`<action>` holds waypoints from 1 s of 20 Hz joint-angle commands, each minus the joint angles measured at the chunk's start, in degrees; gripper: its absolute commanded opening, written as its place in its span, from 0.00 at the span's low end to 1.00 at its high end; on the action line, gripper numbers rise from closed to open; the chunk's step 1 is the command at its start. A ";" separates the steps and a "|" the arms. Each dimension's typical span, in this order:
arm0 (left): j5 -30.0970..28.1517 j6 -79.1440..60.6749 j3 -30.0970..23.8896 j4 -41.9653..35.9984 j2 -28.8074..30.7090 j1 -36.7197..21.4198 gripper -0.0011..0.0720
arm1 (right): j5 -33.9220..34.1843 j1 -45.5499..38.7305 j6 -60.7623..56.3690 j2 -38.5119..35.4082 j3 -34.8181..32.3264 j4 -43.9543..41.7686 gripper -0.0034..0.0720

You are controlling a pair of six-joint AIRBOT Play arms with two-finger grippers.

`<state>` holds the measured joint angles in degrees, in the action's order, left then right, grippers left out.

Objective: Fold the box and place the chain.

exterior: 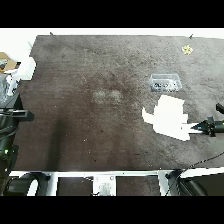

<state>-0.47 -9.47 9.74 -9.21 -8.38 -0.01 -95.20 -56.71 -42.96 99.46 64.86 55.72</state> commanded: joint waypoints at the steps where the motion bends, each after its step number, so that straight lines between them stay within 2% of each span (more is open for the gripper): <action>1: 0.00 0.00 -0.02 0.00 0.02 0.02 0.03 | -5.95 0.11 0.76 -3.69 -4.13 -0.92 0.05; 4: 0.00 0.00 -0.02 0.00 0.02 0.02 0.03 | -2.84 1.70 0.74 -9.42 -12.07 -2.73 0.05; 6: -0.02 0.00 -0.02 0.00 0.02 0.02 0.03 | 1.38 5.57 0.81 -13.86 -20.00 -7.80 0.05; 9: 0.00 0.00 -0.02 0.00 0.02 0.02 0.03 | 9.53 16.04 2.56 -19.32 -30.99 -18.69 0.05; 11: 0.02 0.00 -0.02 0.00 0.02 0.02 0.03 | 15.82 25.35 3.17 -20.22 -34.01 -26.47 0.05; 13: 0.00 0.00 0.00 0.00 0.02 0.02 0.03 | 21.57 35.23 3.63 -20.20 -32.52 -30.62 0.05; 15: 0.07 0.00 0.04 0.00 0.02 0.02 0.03 | 27.61 43.63 3.50 -20.06 -27.89 -33.05 0.05; 17: 0.39 0.04 0.04 -0.04 0.02 0.02 0.03 | 33.27 49.05 2.84 -19.37 -21.66 -34.23 0.05; 20: 3.02 0.04 0.04 -0.04 0.02 0.02 0.03 | 37.57 52.65 2.64 -15.37 -11.69 -34.23 0.05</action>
<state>0.51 -9.45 9.74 -9.23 -8.38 -0.01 -64.84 -9.52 -39.97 81.65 45.60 23.53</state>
